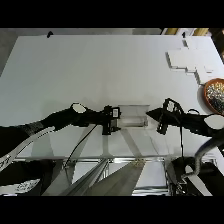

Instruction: Fold the box and place the chain.

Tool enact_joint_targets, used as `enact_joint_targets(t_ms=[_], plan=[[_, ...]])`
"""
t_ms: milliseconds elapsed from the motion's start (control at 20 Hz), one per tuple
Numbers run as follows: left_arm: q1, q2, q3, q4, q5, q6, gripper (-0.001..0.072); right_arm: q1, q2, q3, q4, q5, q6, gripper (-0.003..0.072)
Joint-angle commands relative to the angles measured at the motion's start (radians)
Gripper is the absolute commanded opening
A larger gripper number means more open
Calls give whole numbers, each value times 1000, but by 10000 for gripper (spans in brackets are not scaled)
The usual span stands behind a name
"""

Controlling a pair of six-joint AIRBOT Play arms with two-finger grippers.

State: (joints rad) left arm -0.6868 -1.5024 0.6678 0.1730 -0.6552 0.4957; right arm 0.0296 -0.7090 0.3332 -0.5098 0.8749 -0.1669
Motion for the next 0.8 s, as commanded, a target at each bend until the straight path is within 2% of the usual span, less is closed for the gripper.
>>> enact_joint_targets(t_ms=[0, 100, 200, 400, 500, 600, 750], plan=[[1, 1, 0, 0, 0, 0, 13, 1, -42, 1, 129, -52, -52, 18], [1, 1, 0, 0, 0, 1, 13, 9, -76, 1, 172, -69, -60, 18], [1, 1, 0, 0, 0, 0, 13, 49, -128, 1, 259, -142, -109, 18], [1, 1, 0, 0, 0, 0, 13, 157, -309, 5, 309, -402, -150, 18], [1, 1, 0, 0, 0, 0, 13, 170, -360, 34, 304, -442, -115, 18], [1, 1, 0, 0, 0, 0, 13, 170, -370, 87, 217, -425, -5, 18], [1, 1, 0, 0, 0, 0, 13, 170, -370, 192, -142, -305, 358, 16]])
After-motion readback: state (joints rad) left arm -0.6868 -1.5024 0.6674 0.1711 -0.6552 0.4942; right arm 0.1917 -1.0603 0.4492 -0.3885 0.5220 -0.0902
